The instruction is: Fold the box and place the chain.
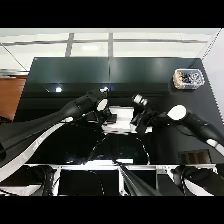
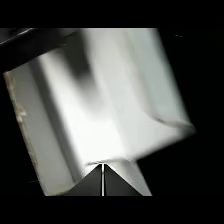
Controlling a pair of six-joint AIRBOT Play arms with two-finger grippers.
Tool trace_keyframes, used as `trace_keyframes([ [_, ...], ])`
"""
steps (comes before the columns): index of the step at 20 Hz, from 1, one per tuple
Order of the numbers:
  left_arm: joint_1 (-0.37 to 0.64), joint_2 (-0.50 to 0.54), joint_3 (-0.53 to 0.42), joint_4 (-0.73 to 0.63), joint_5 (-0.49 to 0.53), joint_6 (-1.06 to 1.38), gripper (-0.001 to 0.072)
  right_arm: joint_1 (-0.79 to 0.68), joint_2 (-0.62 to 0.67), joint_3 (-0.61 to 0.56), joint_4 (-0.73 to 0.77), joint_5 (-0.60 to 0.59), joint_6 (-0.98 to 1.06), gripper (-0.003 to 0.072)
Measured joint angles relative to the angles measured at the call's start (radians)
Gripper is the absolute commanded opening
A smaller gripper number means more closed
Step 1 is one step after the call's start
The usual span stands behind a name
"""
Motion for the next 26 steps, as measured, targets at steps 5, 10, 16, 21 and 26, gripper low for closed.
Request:
trace_keyframes([
  [5,0.000,0.000,0.000,0.000,-0.001,0.001,0.0027,-0.298,0.117,0.001,-0.354,0.123,0.692,0.0016],
  [10,0.000,0.000,0.000,0.000,-0.001,0.003,0.0027,-0.435,0.040,-0.098,-0.230,0.225,0.806,0.0017],
  [16,0.000,0.000,0.000,0.000,-0.002,0.002,0.0027,-0.353,-0.153,-0.121,0.139,0.268,0.529,0.0017],
  [21,0.000,0.000,0.000,0.000,-0.002,0.002,0.0027,-0.322,-0.201,-0.034,0.275,0.365,0.360,0.0648],
  [26,0.000,0.000,0.000,0.000,-0.002,0.002,0.0027,-0.309,-0.210,0.059,0.248,0.457,0.381,0.0645],
])
